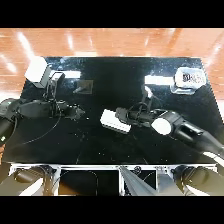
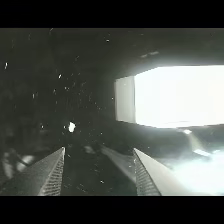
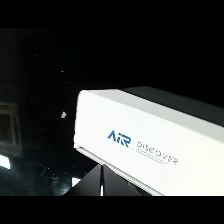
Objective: Fold the box and place the chain.
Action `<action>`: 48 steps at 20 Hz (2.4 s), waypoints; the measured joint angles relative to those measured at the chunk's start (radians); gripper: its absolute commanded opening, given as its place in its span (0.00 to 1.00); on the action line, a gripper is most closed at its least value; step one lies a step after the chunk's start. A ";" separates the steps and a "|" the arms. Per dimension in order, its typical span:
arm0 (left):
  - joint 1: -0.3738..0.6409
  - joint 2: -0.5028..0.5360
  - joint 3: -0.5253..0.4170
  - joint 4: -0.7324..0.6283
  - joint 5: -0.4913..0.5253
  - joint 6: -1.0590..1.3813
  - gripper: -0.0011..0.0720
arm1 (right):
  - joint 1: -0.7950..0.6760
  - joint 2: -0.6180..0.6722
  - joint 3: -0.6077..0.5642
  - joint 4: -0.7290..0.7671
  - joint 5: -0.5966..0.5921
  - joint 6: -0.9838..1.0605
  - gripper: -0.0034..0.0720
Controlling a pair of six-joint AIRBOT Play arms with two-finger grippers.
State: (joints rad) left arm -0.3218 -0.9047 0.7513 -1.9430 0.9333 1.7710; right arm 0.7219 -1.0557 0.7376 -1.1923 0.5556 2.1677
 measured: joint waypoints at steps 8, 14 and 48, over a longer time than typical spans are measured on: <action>0.014 -0.221 0.333 -0.235 0.250 0.791 0.79 | -0.248 0.248 0.008 -0.105 0.362 -0.135 0.09; -0.174 -0.282 0.406 -0.152 0.206 1.148 0.77 | -0.418 0.356 0.009 -0.241 0.602 -0.153 0.09; -0.243 -0.570 0.418 -0.109 0.174 1.233 0.76 | -0.385 0.336 -0.160 -0.037 0.629 -0.156 0.09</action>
State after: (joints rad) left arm -0.5652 -1.4746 1.1698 -2.0518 1.1076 3.0035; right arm 0.3370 -0.7200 0.5777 -1.2289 1.1847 2.0113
